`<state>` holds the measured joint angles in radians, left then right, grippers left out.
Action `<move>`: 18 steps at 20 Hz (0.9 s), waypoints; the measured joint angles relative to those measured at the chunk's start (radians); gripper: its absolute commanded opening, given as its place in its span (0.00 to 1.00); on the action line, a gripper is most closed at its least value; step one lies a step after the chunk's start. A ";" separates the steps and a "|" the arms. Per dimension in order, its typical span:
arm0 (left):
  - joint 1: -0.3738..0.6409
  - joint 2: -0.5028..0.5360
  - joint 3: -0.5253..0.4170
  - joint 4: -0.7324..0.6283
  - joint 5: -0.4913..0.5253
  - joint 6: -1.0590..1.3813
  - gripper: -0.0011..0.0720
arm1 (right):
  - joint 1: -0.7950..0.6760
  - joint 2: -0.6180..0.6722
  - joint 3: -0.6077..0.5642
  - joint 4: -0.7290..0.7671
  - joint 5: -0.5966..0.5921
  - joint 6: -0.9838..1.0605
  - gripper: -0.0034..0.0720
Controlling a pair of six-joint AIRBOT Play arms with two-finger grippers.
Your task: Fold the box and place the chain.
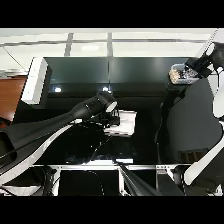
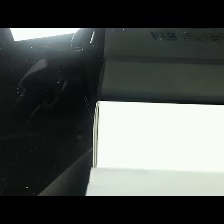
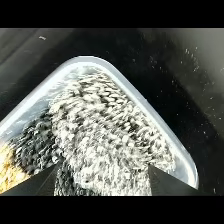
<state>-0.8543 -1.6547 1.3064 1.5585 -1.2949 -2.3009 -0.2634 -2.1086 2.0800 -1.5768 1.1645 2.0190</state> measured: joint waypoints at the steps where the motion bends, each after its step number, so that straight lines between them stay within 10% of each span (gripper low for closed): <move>1: 0.000 0.000 0.000 0.000 -0.001 0.000 0.05 | -0.006 -0.013 0.008 0.007 -0.005 -0.003 0.85; 2: 0.000 0.000 0.000 0.000 -0.002 0.000 0.05 | -0.010 -0.021 0.012 0.013 -0.014 -0.004 0.85; 7: 0.000 0.000 0.000 -0.001 -0.010 -0.002 0.05 | -0.021 -0.039 0.024 0.026 -0.031 -0.017 0.07; 18: 0.000 0.000 0.000 0.003 -0.015 0.001 0.05 | -0.006 0.280 -0.103 0.164 0.137 -0.401 0.06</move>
<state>-0.8543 -1.6547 1.3064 1.5616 -1.3098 -2.2997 -0.2695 -1.8282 1.9766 -1.4124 1.3018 1.6184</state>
